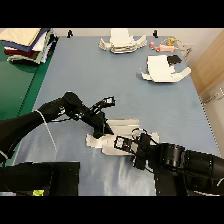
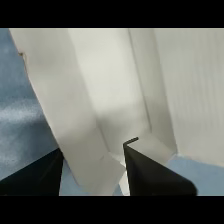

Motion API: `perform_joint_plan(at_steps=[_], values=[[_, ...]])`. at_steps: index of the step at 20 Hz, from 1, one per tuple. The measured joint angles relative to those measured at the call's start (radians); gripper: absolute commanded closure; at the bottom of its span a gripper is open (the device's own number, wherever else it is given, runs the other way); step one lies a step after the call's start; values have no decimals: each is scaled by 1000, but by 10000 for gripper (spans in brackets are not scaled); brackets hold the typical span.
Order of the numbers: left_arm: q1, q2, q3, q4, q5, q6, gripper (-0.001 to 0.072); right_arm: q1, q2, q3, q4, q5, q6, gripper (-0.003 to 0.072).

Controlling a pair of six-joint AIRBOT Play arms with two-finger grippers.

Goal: Fold the box.

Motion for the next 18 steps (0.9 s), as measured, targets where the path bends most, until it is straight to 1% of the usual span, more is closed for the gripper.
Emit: perform_joint_plan(at_steps=[4, 10, 12, 15, 18], values=[[0, 0, 0, 0, 0, 0, 693, 2, -4, 60, -66, -47, 135, 137], [0, 0, 0, 0, 0, 0, 693, 2, -5, 103, -92, -113, 257, 135], [0, 0, 0, 0, 0, 0, 693, 1, -5, 107, -95, -125, 289, -34], [0, 0, 0, 0, 0, 0, 693, -4, -5, 108, -99, -156, 315, -34], [0, 0, 0, 0, 0, 0, 693, -43, -5, 108, -99, -171, 303, -34]])
